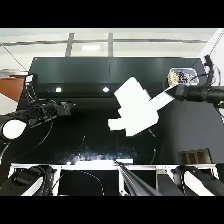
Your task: Fold the box and place the chain.
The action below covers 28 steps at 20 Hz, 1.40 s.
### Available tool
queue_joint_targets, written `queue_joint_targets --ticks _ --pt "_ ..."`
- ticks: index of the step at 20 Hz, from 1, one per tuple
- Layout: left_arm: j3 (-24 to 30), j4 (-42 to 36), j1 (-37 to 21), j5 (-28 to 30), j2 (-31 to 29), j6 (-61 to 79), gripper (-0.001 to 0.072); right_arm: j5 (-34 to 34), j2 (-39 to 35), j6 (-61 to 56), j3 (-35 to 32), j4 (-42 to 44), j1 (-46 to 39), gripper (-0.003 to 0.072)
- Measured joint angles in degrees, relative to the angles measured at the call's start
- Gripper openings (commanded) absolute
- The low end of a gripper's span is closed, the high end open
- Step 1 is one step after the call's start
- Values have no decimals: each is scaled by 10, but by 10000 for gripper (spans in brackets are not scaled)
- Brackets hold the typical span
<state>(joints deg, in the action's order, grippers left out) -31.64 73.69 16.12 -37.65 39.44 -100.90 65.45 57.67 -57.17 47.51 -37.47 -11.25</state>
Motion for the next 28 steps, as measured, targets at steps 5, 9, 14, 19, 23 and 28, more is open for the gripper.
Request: queue_joint_targets --ticks 5,9,14,19,23,28 --pt "0 -132 -28 -33 24 26 686 -81 -116 33 -121 6 104 30" --pt "0 -228 -34 -84 75 100 686 -197 -151 80 -216 84 169 30" --pt "0 -341 -36 -111 160 201 686 -316 -162 104 -261 168 252 30" --pt "-1 -402 -36 -112 245 278 686 -348 -164 103 -270 193 287 30" --pt "-4 -457 -36 -103 311 349 686 -348 -165 99 -272 198 293 31" --pt "-13 -539 -35 -96 357 471 686 -342 -165 94 -272 200 295 30"
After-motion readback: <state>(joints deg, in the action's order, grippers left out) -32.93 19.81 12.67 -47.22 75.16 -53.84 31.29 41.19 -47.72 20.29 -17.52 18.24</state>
